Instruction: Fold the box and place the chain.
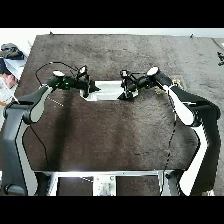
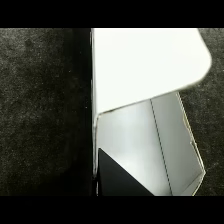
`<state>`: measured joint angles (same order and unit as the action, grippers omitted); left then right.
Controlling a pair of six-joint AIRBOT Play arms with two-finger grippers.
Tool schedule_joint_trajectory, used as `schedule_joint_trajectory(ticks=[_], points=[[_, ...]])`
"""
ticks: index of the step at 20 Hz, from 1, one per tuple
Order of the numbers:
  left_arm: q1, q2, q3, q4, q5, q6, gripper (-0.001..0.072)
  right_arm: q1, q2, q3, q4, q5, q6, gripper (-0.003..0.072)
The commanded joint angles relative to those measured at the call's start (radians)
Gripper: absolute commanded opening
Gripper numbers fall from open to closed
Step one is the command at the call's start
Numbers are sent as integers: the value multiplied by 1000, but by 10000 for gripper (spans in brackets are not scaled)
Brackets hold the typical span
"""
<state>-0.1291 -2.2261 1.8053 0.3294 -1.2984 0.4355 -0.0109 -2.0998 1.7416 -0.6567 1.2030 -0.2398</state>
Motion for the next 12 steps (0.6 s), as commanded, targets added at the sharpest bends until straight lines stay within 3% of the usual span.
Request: schedule_joint_trajectory(ticks=[1, 11, 12], points=[[0, 0, 0, 0, 1, 0, 14, 2, -8, 5, -11, 5, 1, 581], [0, 0, 0, 0, 1, 0, 14, 7, -43, 44, 16, 32, 5, 580], [0, 0, 0, 0, 1, 0, 14, 7, -43, 44, 13, 32, 5, 534]])
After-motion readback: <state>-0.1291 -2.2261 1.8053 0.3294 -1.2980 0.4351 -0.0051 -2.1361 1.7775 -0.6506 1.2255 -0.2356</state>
